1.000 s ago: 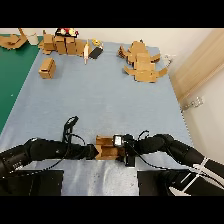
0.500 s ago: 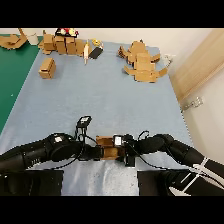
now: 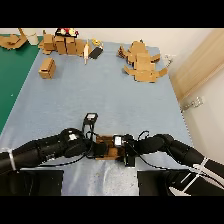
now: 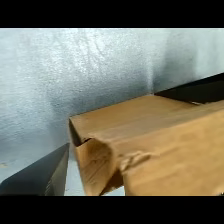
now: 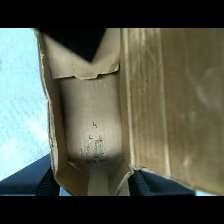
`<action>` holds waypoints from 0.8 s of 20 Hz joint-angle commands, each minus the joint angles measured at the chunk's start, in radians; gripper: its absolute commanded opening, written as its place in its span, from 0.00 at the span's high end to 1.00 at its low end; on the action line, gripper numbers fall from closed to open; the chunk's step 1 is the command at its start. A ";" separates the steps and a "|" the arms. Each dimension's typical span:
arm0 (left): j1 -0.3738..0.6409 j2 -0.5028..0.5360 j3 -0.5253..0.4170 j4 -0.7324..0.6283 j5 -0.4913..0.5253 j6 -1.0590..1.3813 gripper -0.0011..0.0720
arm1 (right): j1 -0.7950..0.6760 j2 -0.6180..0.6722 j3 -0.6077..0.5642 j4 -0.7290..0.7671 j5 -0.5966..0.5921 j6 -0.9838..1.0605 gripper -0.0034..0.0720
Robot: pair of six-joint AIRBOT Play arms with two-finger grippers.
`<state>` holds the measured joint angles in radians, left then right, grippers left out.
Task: Fold the box.
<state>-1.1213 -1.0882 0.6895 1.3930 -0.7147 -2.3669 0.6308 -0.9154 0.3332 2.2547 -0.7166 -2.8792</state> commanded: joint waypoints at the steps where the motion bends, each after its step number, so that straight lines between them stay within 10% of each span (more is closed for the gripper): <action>1: -0.040 -0.090 0.081 0.036 -0.080 -0.012 0.32 | 0.000 0.000 0.000 -0.008 0.000 -0.001 0.38; 16: -0.064 -0.186 0.132 0.122 -0.156 -0.233 0.50 | 0.000 0.000 0.000 -0.008 0.001 -0.001 0.38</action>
<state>-1.1843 -1.2636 0.8200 1.5131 -0.8707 -2.5622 0.6308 -0.9154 0.3336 2.2471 -0.7162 -2.8803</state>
